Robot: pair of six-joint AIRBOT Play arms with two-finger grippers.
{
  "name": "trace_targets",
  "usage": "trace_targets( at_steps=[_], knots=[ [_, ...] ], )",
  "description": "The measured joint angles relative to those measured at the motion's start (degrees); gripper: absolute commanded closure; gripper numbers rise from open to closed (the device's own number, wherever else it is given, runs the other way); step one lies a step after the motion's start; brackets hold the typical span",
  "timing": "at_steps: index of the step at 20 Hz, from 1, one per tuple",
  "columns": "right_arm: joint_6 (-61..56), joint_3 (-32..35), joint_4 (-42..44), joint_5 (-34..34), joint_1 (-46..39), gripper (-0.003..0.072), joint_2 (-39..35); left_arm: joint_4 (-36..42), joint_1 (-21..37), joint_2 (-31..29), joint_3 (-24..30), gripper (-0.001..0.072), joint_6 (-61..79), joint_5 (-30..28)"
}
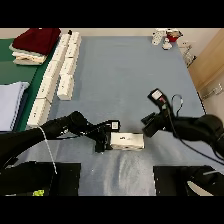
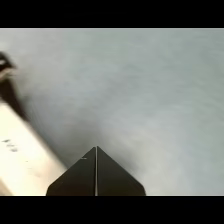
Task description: Fold the box.
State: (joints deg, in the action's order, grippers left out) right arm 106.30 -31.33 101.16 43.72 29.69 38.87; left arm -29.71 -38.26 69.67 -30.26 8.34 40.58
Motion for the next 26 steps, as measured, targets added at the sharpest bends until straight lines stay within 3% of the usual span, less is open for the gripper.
trace_targets(
  at_steps=[5, 12, 26],
  knots=[
    [9.9, -11.5, -0.3, 9.5, -13.1, 0.0684, 12.0, 0.0, 0.0, 0.0, 0.0, 0.0357, 0.0, 0.0],
    [19.6, -21.2, 0.5, 13.6, -17.8, 0.0683, 30.3, 0.0, 0.0, 0.0, 0.0, 0.0357, 0.0, 0.0],
    [19.6, -23.4, 0.2, 14.0, -18.3, 0.0683, 35.0, -0.6, 0.1, -0.6, 0.0, 0.0357, -1.3, 0.2]
  ],
)
